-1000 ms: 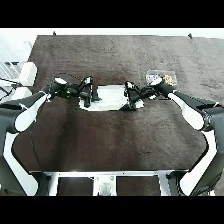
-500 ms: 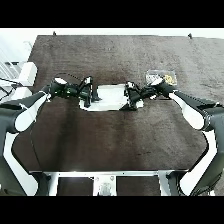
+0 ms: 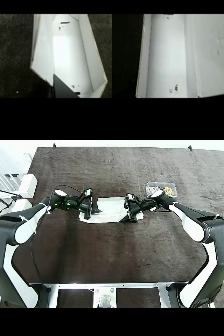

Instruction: Fold the box and place the chain.

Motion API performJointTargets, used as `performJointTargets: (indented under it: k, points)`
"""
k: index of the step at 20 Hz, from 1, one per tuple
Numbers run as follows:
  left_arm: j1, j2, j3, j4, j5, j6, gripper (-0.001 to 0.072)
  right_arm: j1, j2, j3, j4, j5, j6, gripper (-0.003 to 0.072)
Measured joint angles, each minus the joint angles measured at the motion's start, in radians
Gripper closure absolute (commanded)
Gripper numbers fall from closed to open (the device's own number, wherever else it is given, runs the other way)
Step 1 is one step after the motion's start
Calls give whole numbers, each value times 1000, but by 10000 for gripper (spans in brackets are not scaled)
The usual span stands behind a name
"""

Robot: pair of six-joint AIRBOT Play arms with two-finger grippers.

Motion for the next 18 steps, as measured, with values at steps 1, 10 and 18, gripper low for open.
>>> performJointTargets:
  k: [1, 10, 18]
  points:
    - [0, 0, 0, 0, 0, 0, 688, 0, 0, 0, 0, 0, 1, 206]
    - [0, 0, 0, 0, 3, 0, 688, 0, 0, 0, 2, 0, 3, 172]
    - [0, 0, 0, -2, 5, 0, 416, 0, 0, 0, 3, 0, 4, 172]
